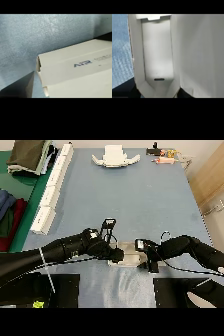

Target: Fold the box.

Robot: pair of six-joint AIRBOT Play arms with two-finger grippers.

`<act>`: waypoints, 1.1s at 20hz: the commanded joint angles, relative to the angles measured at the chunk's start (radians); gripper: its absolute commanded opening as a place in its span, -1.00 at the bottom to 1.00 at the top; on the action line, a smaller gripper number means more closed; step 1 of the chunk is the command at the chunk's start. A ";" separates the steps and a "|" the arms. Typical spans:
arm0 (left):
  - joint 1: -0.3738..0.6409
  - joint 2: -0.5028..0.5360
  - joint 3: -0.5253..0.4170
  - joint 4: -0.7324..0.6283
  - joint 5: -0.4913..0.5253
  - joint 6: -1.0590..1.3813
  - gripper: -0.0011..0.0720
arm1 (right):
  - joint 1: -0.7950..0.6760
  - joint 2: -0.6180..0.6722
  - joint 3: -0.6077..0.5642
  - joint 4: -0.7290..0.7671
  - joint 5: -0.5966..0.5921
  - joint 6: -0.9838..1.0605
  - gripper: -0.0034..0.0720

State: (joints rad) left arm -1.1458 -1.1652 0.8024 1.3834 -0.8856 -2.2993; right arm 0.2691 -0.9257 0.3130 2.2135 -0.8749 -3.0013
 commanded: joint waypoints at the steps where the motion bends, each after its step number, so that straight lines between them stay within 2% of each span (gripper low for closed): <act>1: -0.022 -0.049 0.031 0.039 -0.050 -0.082 0.29 | 0.000 0.000 0.000 0.000 0.000 0.000 0.47; 5: -0.037 -0.079 0.052 0.078 -0.093 -0.156 0.29 | 0.000 0.000 0.000 0.000 0.000 0.000 0.47; 10: -0.089 -0.169 0.183 0.208 -0.209 -0.223 0.29 | 0.000 0.000 0.000 0.000 0.000 0.001 0.47; 13: -0.109 -0.245 0.238 0.219 -0.251 -0.223 0.29 | 0.000 0.000 0.000 0.000 0.000 0.000 0.47; 17: -0.130 -0.298 0.261 0.220 -0.256 -0.283 0.28 | 0.000 0.000 0.000 0.000 0.000 0.001 0.47; 19: -0.138 -0.314 0.273 0.238 -0.258 -0.320 -0.17 | 0.000 0.000 0.000 0.000 0.000 0.000 0.47; 20: -0.139 -0.324 0.282 0.239 -0.260 -0.320 -0.18 | 0.000 0.000 0.000 0.000 0.000 0.001 0.47; 22: -0.147 -0.339 0.296 0.241 -0.276 -0.318 -0.91 | 0.000 0.000 0.000 0.000 0.000 0.000 0.47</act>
